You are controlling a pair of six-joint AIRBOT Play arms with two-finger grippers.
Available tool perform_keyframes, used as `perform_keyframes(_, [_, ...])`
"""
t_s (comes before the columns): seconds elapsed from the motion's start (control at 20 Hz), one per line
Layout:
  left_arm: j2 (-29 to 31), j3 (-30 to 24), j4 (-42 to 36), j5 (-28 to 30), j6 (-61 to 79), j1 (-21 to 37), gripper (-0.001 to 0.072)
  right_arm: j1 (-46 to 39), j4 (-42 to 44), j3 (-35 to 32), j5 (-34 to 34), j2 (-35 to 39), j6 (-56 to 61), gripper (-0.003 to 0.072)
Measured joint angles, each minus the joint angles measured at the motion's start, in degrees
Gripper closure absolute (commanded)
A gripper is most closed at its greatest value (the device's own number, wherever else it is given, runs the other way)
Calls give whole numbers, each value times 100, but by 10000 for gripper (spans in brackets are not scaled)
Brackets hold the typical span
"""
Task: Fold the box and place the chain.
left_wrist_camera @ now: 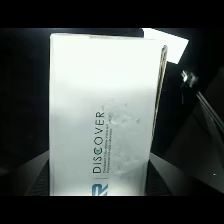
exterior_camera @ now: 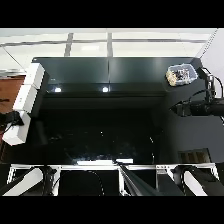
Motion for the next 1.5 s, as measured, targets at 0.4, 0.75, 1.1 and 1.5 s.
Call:
perform_keyframes(0.4, [-337,59,-367,940,1690,553,326,0,0,0,-79,0,190,668])
perform_keyframes(0.75, [-678,817,-1023,1255,2098,278,-3,9,2,0,-205,2,278,668])
perform_keyframes(1.1, [-535,2339,-2315,748,710,-1021,685,588,39,-243,-1255,2,291,668])
perform_keyframes(1.5, [1436,-837,-2465,2243,662,-3119,683,988,-308,-1099,-2573,0,293,667])
